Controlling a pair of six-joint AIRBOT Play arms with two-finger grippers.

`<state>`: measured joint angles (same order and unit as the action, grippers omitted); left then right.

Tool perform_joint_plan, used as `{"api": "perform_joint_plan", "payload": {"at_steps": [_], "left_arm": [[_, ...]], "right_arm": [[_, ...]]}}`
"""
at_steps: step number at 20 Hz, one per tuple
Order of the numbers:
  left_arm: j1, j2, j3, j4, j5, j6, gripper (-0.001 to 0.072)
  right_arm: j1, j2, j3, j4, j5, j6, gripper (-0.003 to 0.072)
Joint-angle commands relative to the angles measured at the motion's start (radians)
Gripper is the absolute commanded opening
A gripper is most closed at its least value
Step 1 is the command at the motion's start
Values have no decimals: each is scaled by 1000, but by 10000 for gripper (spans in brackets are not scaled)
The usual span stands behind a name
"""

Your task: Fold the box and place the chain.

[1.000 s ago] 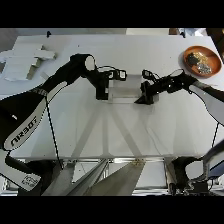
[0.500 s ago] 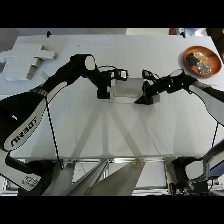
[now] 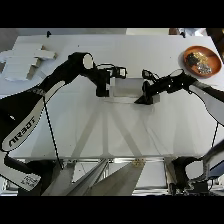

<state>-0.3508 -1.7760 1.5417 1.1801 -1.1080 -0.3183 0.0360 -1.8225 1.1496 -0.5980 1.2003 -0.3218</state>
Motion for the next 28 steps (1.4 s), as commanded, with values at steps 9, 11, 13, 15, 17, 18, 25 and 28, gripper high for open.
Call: {"api": "perform_joint_plan", "payload": {"at_steps": [9, 11, 13, 15, 17, 18, 25, 28], "left_arm": [[-8, -17, 0, 6, -9, 19, 700], [-8, -20, 0, 6, -5, 19, 699], [-8, -30, 0, 3, -7, 19, 680], [-9, -43, 0, -18, -15, 19, 635], [-8, -43, 0, -63, -18, 19, 635], [-8, -43, 0, -83, -18, 21, 633], [-9, -43, 0, -46, -48, 22, 466], [-8, -43, 0, -28, -48, 22, 469]], "right_arm": [[0, 0, 1, 0, 0, 0, 596], [0, 0, 1, 0, 0, 0, 596], [0, 0, 1, 0, 0, 0, 596], [0, 0, 1, 0, 0, 0, 596], [0, 0, 1, 0, 0, 0, 596], [0, 0, 1, 0, 0, 0, 596], [0, 0, 1, 0, 0, 0, 596], [0, 0, 1, 0, 0, 0, 596]]}}
